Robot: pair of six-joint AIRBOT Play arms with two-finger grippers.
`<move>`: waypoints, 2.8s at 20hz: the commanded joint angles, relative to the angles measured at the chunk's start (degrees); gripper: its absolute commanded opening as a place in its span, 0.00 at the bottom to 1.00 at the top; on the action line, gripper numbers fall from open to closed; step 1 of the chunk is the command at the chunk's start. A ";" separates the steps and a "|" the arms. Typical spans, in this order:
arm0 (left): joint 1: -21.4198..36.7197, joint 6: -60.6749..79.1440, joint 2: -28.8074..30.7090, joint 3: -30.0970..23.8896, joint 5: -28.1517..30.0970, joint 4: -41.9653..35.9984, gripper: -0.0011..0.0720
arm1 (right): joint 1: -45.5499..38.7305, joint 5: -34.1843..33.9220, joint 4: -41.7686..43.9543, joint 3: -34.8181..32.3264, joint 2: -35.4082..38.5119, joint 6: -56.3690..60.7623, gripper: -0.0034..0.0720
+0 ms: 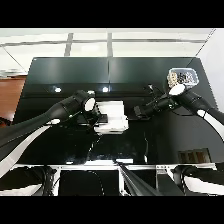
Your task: Fold the box and place the chain.
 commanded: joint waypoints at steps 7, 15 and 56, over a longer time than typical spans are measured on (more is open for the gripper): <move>0.04 0.00 -0.04 0.02 0.57 0.04 0.05 | 5.57 -2.89 -1.03 0.81 -0.04 1.22 0.80; 0.04 0.00 -0.04 0.02 0.48 0.04 0.05 | 7.50 -3.58 -1.11 1.18 -0.04 1.46 0.80; 0.04 0.02 -0.04 0.02 0.85 0.07 0.05 | 30.18 -3.58 -50.18 17.20 -7.78 62.86 0.46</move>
